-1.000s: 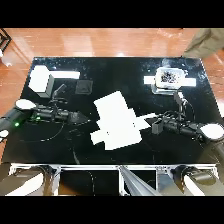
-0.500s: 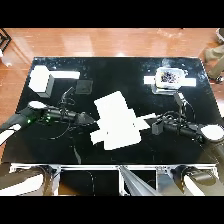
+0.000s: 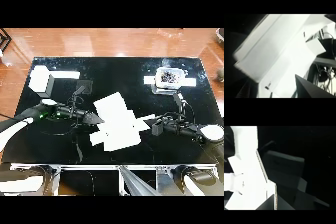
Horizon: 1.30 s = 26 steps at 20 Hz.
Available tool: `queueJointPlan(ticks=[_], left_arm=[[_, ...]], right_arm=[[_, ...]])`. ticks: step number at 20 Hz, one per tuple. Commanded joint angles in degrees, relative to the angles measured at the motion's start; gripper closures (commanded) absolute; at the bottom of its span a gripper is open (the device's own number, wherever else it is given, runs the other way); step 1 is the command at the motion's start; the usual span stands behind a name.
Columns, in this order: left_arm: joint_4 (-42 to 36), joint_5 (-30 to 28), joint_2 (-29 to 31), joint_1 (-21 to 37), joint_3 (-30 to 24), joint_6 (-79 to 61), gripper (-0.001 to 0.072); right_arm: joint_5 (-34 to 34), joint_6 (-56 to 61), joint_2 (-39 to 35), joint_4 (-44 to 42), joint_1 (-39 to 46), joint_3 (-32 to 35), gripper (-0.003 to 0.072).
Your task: Fold the box and place the chain.
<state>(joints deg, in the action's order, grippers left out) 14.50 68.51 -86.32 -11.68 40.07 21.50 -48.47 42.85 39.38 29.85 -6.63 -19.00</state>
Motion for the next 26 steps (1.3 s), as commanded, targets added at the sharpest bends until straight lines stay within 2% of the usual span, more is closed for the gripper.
queueJointPlan(ticks=[1,6,11,14,16,18,22,23,24,25,26], left_arm=[[2.3,6.9,-4.8,-1.7,5.1,-3.4,0.0093],[2.4,10.4,-10.1,-1.8,8.4,-3.4,0.0092],[5.0,11.4,-10.2,-1.8,8.4,-3.6,0.0102],[5.8,11.3,-10.2,-1.8,8.4,-6.1,0.0214],[5.6,8.7,-10.2,-2.5,8.4,-6.6,0.0214],[4.3,6.3,-10.2,-3.2,8.5,-7.0,0.0252],[1.1,6.2,-10.2,-4.0,8.5,-8.2,0.0260],[1.6,6.5,-10.2,-4.0,8.5,-8.2,0.0344],[2.0,7.1,-10.2,-4.0,8.5,-8.2,0.0530],[1.9,8.1,-10.2,-4.0,8.5,-8.2,0.0689],[1.9,9.2,-10.2,-3.8,8.5,-8.2,0.0685]], right_arm=[[-0.1,0.3,-0.1,0.7,0.0,0.0,0.0664],[-0.1,0.3,-0.1,0.7,0.0,0.0,0.0664],[0.9,0.3,-0.1,0.9,0.0,0.0,0.0664],[1.4,0.3,-0.1,0.9,0.0,0.0,0.0664],[1.4,0.3,-0.1,0.9,0.0,0.0,0.0664],[1.4,0.2,-0.1,0.9,0.0,0.0,0.0664],[1.4,0.3,-0.1,0.9,0.0,0.0,0.0664],[1.4,0.3,-0.1,0.9,0.0,0.0,0.0664],[1.4,0.3,-0.1,0.9,0.0,0.0,0.0663],[1.4,1.2,-0.1,0.8,0.0,0.0,0.0610],[1.6,3.3,-0.1,1.1,0.1,0.0,0.0201]])
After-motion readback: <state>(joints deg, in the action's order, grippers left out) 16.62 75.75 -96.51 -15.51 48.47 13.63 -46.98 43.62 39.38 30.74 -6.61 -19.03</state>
